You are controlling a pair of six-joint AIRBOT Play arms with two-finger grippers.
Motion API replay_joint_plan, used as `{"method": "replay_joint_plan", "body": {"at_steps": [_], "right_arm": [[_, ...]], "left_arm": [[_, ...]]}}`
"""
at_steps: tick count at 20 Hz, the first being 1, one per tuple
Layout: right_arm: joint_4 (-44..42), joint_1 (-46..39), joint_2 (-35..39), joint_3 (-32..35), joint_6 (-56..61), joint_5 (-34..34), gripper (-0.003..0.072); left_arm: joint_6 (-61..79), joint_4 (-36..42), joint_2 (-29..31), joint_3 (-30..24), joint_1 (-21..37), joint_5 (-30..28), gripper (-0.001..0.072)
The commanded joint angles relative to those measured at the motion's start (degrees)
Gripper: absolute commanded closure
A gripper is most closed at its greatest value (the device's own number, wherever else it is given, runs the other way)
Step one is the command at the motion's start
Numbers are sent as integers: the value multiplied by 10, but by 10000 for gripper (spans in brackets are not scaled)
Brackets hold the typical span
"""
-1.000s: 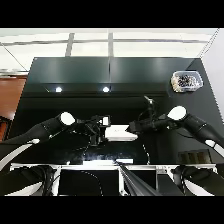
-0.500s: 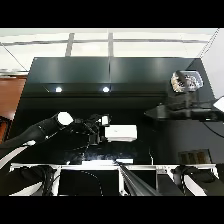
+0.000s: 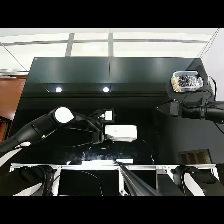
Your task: Fold the box and place the chain.
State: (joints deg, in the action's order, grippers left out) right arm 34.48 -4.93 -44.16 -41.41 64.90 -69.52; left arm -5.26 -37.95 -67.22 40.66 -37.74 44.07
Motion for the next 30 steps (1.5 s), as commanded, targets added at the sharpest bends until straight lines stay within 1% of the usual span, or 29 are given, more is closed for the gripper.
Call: {"method": "replay_joint_plan", "body": {"at_steps": [1,5,7,9,22,25,27,30], "right_arm": [[1,-2,1,-1,-9,11,672],[1,-2,1,-1,-11,14,672],[1,-2,1,-1,-15,14,672],[1,-2,1,-1,-20,14,672],[1,-2,1,-1,-39,24,672],[1,-2,1,0,-38,27,672],[1,-2,1,0,-38,29,672],[1,-2,1,0,-38,33,672]], "left_arm": [[-47,-1,-34,45,-31,-10,-1],[-57,-2,-101,101,-64,-7,-3],[-57,-4,-123,116,-72,0,-3],[-57,-5,-137,119,-71,-2,-3],[-76,-11,-141,119,-72,12,-2],[-76,-56,-143,119,-79,9,-3],[-76,-91,-149,119,-90,-7,-2],[-77,-98,-176,119,-100,-22,-2]]}}
